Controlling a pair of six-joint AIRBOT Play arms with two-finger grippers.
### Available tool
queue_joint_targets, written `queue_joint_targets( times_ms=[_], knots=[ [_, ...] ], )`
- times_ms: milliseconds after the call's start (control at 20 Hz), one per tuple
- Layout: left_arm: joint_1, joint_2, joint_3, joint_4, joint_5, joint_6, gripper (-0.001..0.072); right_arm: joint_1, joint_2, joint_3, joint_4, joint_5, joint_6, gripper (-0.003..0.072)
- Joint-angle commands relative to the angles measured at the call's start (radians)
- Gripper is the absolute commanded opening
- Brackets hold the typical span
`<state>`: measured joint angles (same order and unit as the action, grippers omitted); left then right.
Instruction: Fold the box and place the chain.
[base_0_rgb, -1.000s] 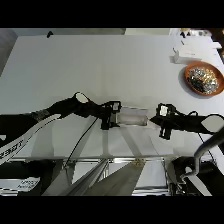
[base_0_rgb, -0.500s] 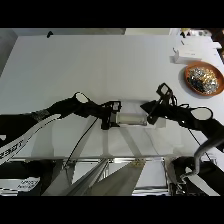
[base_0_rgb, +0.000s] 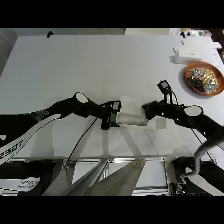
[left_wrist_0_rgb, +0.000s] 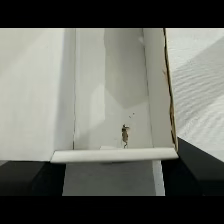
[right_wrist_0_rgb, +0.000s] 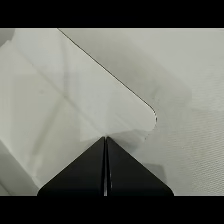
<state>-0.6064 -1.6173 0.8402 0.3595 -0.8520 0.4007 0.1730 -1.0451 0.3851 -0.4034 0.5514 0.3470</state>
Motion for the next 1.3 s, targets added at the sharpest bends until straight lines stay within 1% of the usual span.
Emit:
queue_joint_targets(
  times_ms=[0, 150, 250, 300, 400, 450, 550, 650, 700, 750, 800, 850, 900, 1000, 1150, 1250],
  knots=[
    [0.000, 0.000, 0.000, -0.001, 0.003, 0.000, 0.0363, 0.001, 0.037, 0.018, -0.015, 0.138, 0.049, 0.0017],
    [0.000, 0.000, 0.000, -0.001, 0.002, 0.000, 0.0363, 0.001, 0.151, 0.044, -0.042, 0.241, 0.048, 0.0017],
    [0.000, 0.000, 0.000, -0.001, 0.002, 0.000, 0.0363, 0.001, 0.251, 0.046, -0.122, 0.268, 0.044, 0.0016],
    [0.000, 0.000, 0.000, -0.001, 0.003, 0.000, 0.0363, 0.001, 0.298, 0.046, -0.205, 0.275, 0.040, 0.0016],
    [0.000, 0.000, 0.000, -0.001, 0.003, 0.000, 0.0363, 0.002, 0.386, 0.046, -0.460, 0.298, 0.037, 0.0016],
    [0.000, 0.000, 0.000, -0.001, 0.002, 0.000, 0.0363, 0.002, 0.421, 0.046, -0.617, 0.328, 0.039, 0.0017],
    [0.000, 0.000, 0.000, -0.001, 0.002, 0.000, 0.0363, 0.002, 0.459, 0.046, -0.875, 0.420, 0.039, 0.0017],
    [0.000, 0.000, 0.000, -0.001, 0.003, 0.000, 0.0363, 0.002, 0.456, 0.045, -1.001, 0.491, 0.037, 0.0017],
    [0.000, 0.000, 0.000, -0.001, 0.002, 0.000, 0.0363, 0.002, 0.446, 0.045, -1.014, 0.492, 0.037, 0.0022],
    [0.000, 0.000, 0.000, -0.001, 0.002, 0.000, 0.0363, 0.002, 0.430, 0.045, -0.995, 0.476, 0.031, 0.0110],
    [0.000, 0.000, 0.000, -0.001, 0.003, 0.000, 0.0363, 0.007, 0.409, 0.044, -0.945, 0.449, -0.008, 0.0254],
    [0.000, 0.000, 0.000, -0.001, 0.003, 0.000, 0.0363, 0.030, 0.384, 0.043, -0.913, 0.417, -0.048, 0.0350],
    [0.000, 0.000, 0.000, -0.002, 0.003, 0.000, 0.0363, 0.059, 0.362, 0.039, -0.888, 0.390, -0.078, 0.0361],
    [0.000, 0.000, 0.000, -0.002, 0.003, 0.000, 0.0363, 0.109, 0.318, 0.026, -0.875, 0.358, -0.153, 0.0353],
    [0.000, 0.000, 0.000, -0.001, 0.003, 0.000, 0.0363, 0.118, 0.257, -0.005, -0.834, 0.277, -0.221, 0.0217],
    [0.000, 0.000, 0.000, -0.002, 0.003, 0.000, 0.0363, 0.118, 0.217, -0.006, -0.757, 0.200, -0.282, 0.0214]
  ],
)
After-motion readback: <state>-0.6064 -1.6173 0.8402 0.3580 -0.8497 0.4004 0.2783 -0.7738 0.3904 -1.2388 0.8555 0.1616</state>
